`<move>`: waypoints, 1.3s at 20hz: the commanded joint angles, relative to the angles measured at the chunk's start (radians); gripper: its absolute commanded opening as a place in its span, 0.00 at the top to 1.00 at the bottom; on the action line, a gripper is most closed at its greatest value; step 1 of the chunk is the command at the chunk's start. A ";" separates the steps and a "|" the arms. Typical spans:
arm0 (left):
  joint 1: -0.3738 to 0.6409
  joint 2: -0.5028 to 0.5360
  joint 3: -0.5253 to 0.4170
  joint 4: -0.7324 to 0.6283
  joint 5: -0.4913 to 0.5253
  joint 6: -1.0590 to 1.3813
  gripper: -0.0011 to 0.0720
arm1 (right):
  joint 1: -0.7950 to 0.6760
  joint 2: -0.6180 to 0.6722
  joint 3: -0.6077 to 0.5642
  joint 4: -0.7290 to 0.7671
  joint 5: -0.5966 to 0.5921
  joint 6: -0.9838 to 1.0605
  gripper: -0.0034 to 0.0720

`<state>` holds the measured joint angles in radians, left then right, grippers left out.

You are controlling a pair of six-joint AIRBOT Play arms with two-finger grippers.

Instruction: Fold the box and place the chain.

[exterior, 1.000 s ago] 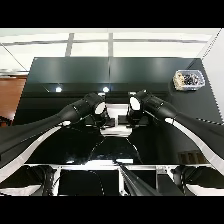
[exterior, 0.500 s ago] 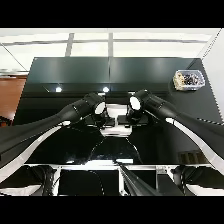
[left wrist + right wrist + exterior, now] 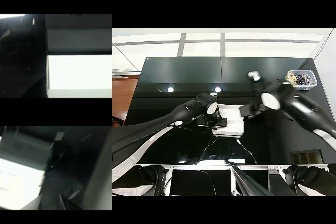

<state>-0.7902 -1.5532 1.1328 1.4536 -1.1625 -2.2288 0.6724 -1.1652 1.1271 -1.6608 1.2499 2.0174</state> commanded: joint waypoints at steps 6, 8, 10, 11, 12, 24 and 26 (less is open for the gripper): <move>0.002 0.000 0.001 0.004 0.012 -0.005 0.95 | -0.414 0.072 -0.054 -0.515 -0.463 0.080 0.02; 0.002 0.000 0.001 0.005 0.016 -0.005 0.95 | -0.599 -0.021 -0.053 -0.251 -0.542 0.038 0.00; 0.002 0.000 0.001 0.005 0.016 -0.005 0.95 | -0.745 -0.126 -0.018 0.026 -0.655 -0.089 0.00; 0.002 0.000 0.001 0.005 0.017 -0.005 0.95 | -0.793 -0.185 0.039 0.103 -0.649 -0.099 0.00; 0.002 0.000 0.001 0.005 0.018 -0.005 0.95 | -0.835 -0.257 0.119 0.163 -0.607 -0.100 0.00; 0.023 0.000 0.001 0.004 0.006 -0.004 0.95 | -0.963 -0.700 0.554 0.483 -0.251 0.232 0.23; 0.022 0.000 0.001 0.003 0.012 -0.004 0.95 | -0.964 -0.705 0.554 0.482 -0.261 0.239 0.23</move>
